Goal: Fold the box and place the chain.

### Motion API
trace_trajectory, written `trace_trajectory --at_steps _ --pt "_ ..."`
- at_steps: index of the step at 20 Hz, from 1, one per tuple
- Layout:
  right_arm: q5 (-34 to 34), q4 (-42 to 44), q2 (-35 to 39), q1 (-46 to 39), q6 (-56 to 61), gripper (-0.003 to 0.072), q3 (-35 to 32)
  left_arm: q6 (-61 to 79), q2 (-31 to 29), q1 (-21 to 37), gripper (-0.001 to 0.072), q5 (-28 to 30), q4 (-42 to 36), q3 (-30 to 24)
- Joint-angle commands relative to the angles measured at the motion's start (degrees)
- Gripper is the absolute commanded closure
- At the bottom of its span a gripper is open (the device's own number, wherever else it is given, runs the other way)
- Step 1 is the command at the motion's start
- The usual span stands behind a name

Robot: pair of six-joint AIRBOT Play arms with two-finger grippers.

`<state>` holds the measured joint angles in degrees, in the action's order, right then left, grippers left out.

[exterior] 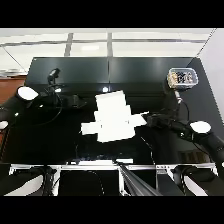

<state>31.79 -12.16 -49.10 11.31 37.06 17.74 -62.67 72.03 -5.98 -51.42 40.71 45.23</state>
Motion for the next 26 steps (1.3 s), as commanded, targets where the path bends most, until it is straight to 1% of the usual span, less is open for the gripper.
trace_trajectory --at_steps 1,2,4,7,9,12,13,14,15,16,18,19,20,21,22,23,24,25,26 --pt "-4.8 1.2 0.4 5.8 0.0 0.0678 -0.8 9.1 10.0 0.0 -0.0003 -11.1 -11.4 2.4" --pt "-4.8 1.2 0.4 5.9 0.0 0.0677 -0.8 9.8 12.1 -0.4 -0.0003 -12.6 -11.2 3.2" --pt "-4.8 1.2 0.4 5.9 0.0 0.0678 -0.8 12.8 16.5 -1.4 -0.0003 -18.1 -11.5 5.2" --pt "-4.8 1.2 0.4 5.9 0.0 0.0678 -0.8 17.5 22.0 -4.0 -0.0003 -22.7 -12.7 8.1" --pt "-4.4 1.2 0.4 5.9 0.0 0.0678 -0.8 22.2 25.4 -6.3 -0.0003 -28.4 -13.2 11.6" --pt "-4.4 1.0 0.4 5.9 0.0 0.0677 -0.8 22.1 27.7 -7.5 0.003 -30.5 -5.7 16.3" --pt "-3.9 1.0 0.4 5.9 0.0 0.0678 -0.8 22.2 28.2 -7.4 0.0108 -31.7 -5.2 17.2" --pt "-3.5 1.0 0.4 5.9 0.0 0.0678 -0.8 22.6 28.7 -7.1 0.0214 -33.1 -5.1 17.9" --pt "-3.5 0.9 0.4 5.9 0.0 0.0678 -0.8 24.2 28.8 -7.0 0.0332 -34.0 -5.2 18.3" --pt "-3.4 0.7 0.4 5.9 0.0 0.0677 -0.8 25.6 28.9 -6.7 0.0489 -34.6 -5.2 18.3" --pt "-3.3 -1.5 0.4 5.9 0.0 0.0677 -0.8 26.3 28.9 -6.3 0.0646 -34.7 -5.2 18.3" --pt "-3.3 -1.9 0.4 5.9 0.0 0.0672 -0.8 26.5 28.9 -6.1 0.068 -34.9 -5.2 18.4" --pt "-3.6 -1.9 0.4 5.9 0.0 0.0492 -0.8 26.5 28.9 -6.1 0.0681 -35.0 -5.2 18.4" --pt "-4.7 -2.1 0.4 5.8 0.0 0.017 -0.8 26.4 28.9 -6.1 0.0682 -35.2 -5.2 18.4" --pt "-6.4 -3.9 0.4 5.3 -0.6 0.0044 -0.5 26.4 28.9 -6.1 0.0682 -36.2 -4.7 18.5" --pt "-6.6 -7.7 0.4 4.2 -0.9 0.0044 0.7 26.3 28.9 -5.9 0.0684 -37.9 -2.3 18.9" --pt "-3.9 -11.8 0.4 2.4 -0.9 0.0045 2.9 24.4 28.5 -5.6 0.0685 -38.8 0.9 19.4" --pt "1.5 -16.3 0.4 0.7 -0.9 0.0046 6.1 23.3 27.5 -5.3 0.0686 -38.8 2.2 19.4" --pt "6.6 -20.6 0.4 -0.4 -0.9 0.0046 9.3 23.4 25.9 -5.4 0.0687 -38.2 1.8 19.2"
